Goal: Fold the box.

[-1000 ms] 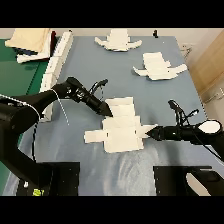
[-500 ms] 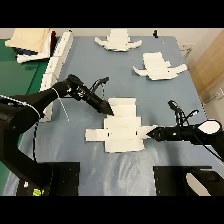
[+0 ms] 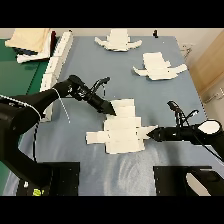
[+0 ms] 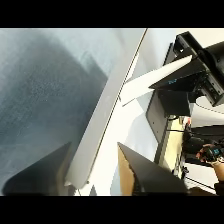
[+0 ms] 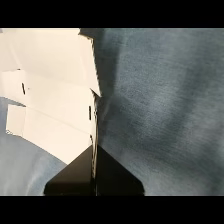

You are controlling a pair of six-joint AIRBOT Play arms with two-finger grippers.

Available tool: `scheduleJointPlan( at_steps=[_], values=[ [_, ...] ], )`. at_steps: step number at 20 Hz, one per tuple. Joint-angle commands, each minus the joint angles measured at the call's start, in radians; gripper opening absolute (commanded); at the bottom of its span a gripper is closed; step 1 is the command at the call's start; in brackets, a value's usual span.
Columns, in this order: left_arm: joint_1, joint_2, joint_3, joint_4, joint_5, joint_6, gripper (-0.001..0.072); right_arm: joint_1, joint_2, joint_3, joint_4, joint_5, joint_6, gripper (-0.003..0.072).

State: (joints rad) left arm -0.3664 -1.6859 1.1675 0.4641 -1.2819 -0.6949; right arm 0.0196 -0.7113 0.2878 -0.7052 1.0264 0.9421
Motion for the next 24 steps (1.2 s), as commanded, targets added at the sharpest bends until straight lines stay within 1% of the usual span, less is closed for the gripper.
scheduleJointPlan(
  at_steps=[1,4,5,6,10,11,12,13,15,16,17,19,20,22,24],
  values=[
    [-0.034,0.000,0.001,0.000,0.014,0.026,0.0228,0.001,0.001,0.000,0.001,-0.008,0.000,0.0003],
    [-0.037,0.000,0.001,0.000,0.018,0.026,0.0224,0.001,0.001,0.000,0.000,-0.007,0.000,0.0002],
    [-0.034,0.000,0.001,0.000,0.016,0.026,0.0110,0.001,0.001,0.000,0.000,-0.007,0.000,0.0002],
    [-0.032,0.000,0.001,0.000,0.015,0.027,0.0015,0.001,0.001,0.000,0.000,-0.007,0.000,0.0002],
    [-0.032,0.000,0.001,0.000,0.011,0.014,0.0015,0.001,0.001,0.000,-0.002,-0.007,0.000,0.0003],
    [-0.033,0.000,0.001,0.000,0.010,0.013,0.0014,0.001,0.001,0.000,-0.002,-0.011,0.000,0.0034],
    [-0.033,0.000,0.001,0.000,0.015,0.009,0.0014,0.000,0.002,0.000,-0.002,-0.019,0.001,0.0159],
    [-0.033,0.000,0.007,0.002,0.023,0.027,0.0014,-0.001,0.002,0.005,-0.004,-0.024,0.006,0.0307],
    [-0.034,0.014,0.018,0.009,0.024,0.170,0.0010,-0.002,0.002,0.040,-0.048,-0.030,0.093,0.0314],
    [-0.040,0.035,0.016,0.013,0.055,0.205,0.0009,-0.002,0.002,0.072,-0.096,-0.029,0.148,0.0315],
    [-0.050,0.069,0.007,0.016,0.102,0.235,0.0008,-0.002,0.002,0.118,-0.163,-0.017,0.211,0.0339],
    [-0.081,0.151,-0.037,0.035,0.215,0.334,0.0008,-0.002,0.004,0.229,-0.312,0.012,0.362,0.0573],
    [-0.097,0.193,-0.074,0.037,0.275,0.389,0.0008,-0.002,0.008,0.286,-0.372,0.020,0.419,0.0616],
    [-0.131,0.278,-0.165,0.029,0.400,0.500,0.0008,-0.002,0.010,0.394,-0.457,0.010,0.500,0.0616],
    [-0.170,0.361,-0.269,0.010,0.540,0.639,0.0008,-0.002,0.006,0.452,-0.467,-0.018,0.542,0.0608]
  ],
)
